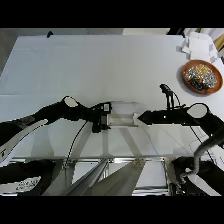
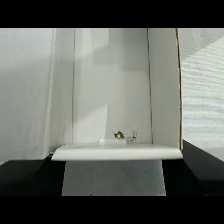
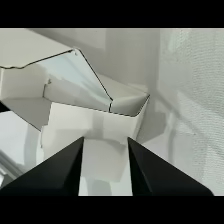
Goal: Fold the box and place the chain.
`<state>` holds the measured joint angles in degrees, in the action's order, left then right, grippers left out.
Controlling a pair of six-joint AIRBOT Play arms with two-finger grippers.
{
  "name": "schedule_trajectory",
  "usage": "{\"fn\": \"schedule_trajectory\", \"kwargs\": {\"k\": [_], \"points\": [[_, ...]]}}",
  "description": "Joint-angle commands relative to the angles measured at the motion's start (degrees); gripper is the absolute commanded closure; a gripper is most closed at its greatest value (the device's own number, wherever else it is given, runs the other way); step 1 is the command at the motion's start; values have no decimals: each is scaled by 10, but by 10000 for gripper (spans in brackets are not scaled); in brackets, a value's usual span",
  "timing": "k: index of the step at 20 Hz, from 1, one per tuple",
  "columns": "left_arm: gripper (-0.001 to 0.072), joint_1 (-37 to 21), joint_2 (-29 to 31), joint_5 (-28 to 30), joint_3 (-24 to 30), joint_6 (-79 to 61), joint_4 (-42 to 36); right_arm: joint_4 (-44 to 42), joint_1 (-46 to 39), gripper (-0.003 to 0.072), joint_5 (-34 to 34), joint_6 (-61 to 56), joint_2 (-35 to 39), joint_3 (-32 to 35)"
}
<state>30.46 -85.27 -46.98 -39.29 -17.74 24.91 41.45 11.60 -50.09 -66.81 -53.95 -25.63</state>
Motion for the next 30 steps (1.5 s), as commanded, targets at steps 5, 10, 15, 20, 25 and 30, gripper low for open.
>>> {"fn": "schedule_trajectory", "kwargs": {"k": [5, 10, 15, 20, 25, 30], "points": [[566, 0, 0, 0, 0, 0, 0, 85, 78, 279, 54, -115, 0, -4], [566, 0, 0, 0, 0, 0, 0, 231, 142, 268, 5, -261, -56, -89], [566, 0, 0, 0, 0, 0, 0, 296, 207, 233, -18, -356, -113, -138], [566, 0, 0, 0, 0, 0, 0, 399, 250, 232, -59, -466, -157, -181], [566, 0, 0, 0, 0, 0, 0, 418, 268, 234, -89, -512, -179, -196], [566, 0, 0, 0, 0, 0, 0, 447, 281, 236, -86, -579, -183, -196]]}}
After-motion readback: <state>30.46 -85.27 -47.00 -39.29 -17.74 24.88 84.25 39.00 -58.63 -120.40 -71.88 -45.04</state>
